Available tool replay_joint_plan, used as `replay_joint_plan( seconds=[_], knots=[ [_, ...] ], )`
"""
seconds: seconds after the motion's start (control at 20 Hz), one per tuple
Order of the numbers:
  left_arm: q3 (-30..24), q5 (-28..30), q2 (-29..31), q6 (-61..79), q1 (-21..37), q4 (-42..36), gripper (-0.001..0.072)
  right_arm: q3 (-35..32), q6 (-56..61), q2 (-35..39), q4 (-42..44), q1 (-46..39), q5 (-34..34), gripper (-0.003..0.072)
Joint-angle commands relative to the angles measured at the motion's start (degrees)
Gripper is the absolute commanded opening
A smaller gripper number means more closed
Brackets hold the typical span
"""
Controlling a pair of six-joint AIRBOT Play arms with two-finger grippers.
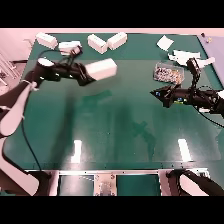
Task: Fold the box and place the chain.
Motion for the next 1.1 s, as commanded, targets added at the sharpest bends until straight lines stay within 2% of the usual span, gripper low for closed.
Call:
replay_joint_plan(
  seconds=[0.0,0.1,0.25,0.5,0.7,0.85,0.9,1.05],
  knots=[
    [-1.03,5.05,6.08,-14.25,4.87,6.95,0.0013,-0.02,0.37,0.04,0.22,-0.02,0.02,0.0008],
    [-6.16,12.72,10.93,-16.57,7.28,6.99,0.0014,-0.02,0.37,0.04,0.22,-0.02,0.02,0.0008],
    [-17.07,25.51,19.26,-17.66,9.03,7.02,0.0014,-0.02,1.86,0.04,0.22,-0.02,-0.33,0.0008],
    [-32.33,39.78,28.52,-18.38,9.29,6.73,0.0015,-0.02,1.88,0.04,1.60,0.00,-0.44,0.0008],
    [-41.29,45.81,29.44,-18.03,9.27,6.73,0.0015,-0.02,1.86,0.00,2.38,0.00,-0.76,0.0008],
    [-46.95,57.70,29.44,-18.12,6.64,6.80,0.0015,-0.04,1.86,0.00,2.38,0.00,-1.05,0.0008],
    [-48.59,59.12,29.35,-18.10,5.64,7.50,0.0016,-0.04,1.86,0.00,2.38,0.00,-1.03,0.0008],
    [-51.54,58.16,29.11,-18.14,4.17,8.61,0.0019,-0.04,1.86,0.00,2.67,0.04,-1.07,0.0008]
  ],
)
